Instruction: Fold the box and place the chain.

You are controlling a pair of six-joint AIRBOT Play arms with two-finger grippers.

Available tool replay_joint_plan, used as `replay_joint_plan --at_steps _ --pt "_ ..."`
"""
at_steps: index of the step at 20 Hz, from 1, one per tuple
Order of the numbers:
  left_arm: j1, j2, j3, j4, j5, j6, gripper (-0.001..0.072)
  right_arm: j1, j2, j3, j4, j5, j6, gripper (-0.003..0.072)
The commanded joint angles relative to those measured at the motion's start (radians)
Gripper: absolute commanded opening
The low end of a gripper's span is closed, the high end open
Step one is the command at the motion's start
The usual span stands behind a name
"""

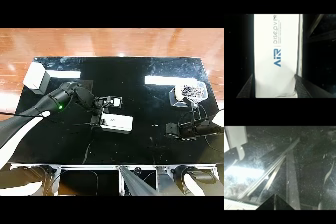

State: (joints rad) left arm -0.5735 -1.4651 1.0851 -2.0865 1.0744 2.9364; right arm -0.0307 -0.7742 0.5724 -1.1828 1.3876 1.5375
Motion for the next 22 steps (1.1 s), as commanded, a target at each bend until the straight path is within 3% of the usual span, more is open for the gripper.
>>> replay_joint_plan --at_steps 1,14,22 --pt "0.001 -0.003 0.004 0.002 0.028 -0.013 0.0634 0.000 0.000 0.000 0.000 -0.001 0.000 0.0031" --pt "0.000 -0.001 0.018 -0.001 0.056 -0.037 0.0634 0.000 0.000 0.000 0.000 -0.001 0.000 0.0031" --pt "-0.002 -0.037 0.018 0.001 0.023 -0.100 0.0612 0.000 0.000 0.000 -0.001 -0.002 0.000 0.0031"
